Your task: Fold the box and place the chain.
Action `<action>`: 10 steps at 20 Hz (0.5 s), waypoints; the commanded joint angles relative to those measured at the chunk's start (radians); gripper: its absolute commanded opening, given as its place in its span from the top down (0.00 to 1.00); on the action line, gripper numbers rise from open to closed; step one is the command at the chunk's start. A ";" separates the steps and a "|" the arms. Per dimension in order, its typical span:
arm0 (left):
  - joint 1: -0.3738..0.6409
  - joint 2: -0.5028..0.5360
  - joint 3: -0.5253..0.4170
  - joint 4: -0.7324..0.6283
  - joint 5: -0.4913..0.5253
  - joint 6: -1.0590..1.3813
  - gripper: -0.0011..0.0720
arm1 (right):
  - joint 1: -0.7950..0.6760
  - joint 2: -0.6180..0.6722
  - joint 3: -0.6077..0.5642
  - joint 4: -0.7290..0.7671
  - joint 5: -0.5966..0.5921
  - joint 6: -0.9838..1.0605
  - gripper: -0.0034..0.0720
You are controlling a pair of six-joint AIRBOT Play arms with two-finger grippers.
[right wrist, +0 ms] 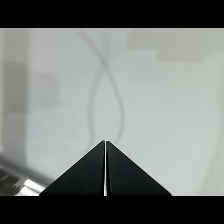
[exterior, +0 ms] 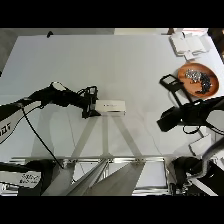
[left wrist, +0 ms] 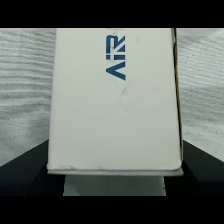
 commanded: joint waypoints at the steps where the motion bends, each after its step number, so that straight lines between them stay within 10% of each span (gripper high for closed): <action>1: 0.000 0.000 0.000 0.000 0.000 0.000 0.28 | -0.030 -0.007 -0.029 -0.233 -0.072 0.295 0.94; 10: 0.000 0.000 0.000 0.000 -0.007 0.000 0.28 | -0.106 -0.032 -0.039 -0.218 -0.172 0.298 0.94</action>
